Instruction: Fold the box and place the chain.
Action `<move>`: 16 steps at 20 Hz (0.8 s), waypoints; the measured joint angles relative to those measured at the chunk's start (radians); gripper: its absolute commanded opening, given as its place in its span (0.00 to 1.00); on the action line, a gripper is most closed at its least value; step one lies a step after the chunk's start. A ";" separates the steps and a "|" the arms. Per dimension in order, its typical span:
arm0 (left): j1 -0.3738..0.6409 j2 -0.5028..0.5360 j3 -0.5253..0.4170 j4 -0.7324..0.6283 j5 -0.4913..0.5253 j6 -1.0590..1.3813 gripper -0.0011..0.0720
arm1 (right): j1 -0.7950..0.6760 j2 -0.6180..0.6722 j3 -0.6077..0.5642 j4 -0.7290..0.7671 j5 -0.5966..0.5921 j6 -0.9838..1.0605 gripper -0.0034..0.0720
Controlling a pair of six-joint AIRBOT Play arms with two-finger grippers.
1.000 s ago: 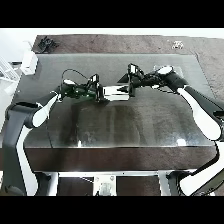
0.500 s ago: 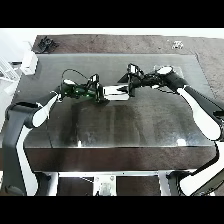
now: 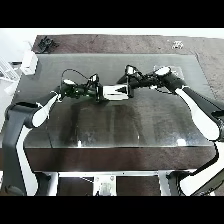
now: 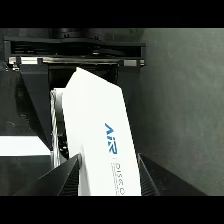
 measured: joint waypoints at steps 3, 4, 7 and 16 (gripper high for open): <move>0.000 0.000 0.000 -0.002 0.003 -0.002 0.67 | 0.002 0.000 -0.003 0.008 -0.035 0.000 0.58; 0.000 0.000 0.000 -0.002 0.005 -0.002 0.67 | 0.003 0.000 -0.003 0.008 -0.041 0.000 0.58; 0.000 0.000 0.000 -0.002 0.005 -0.001 0.67 | 0.006 0.000 -0.013 0.011 -0.047 0.010 0.50; -0.002 0.000 0.000 0.008 -0.016 0.005 0.67 | 0.007 0.000 -0.080 0.026 0.021 0.038 0.50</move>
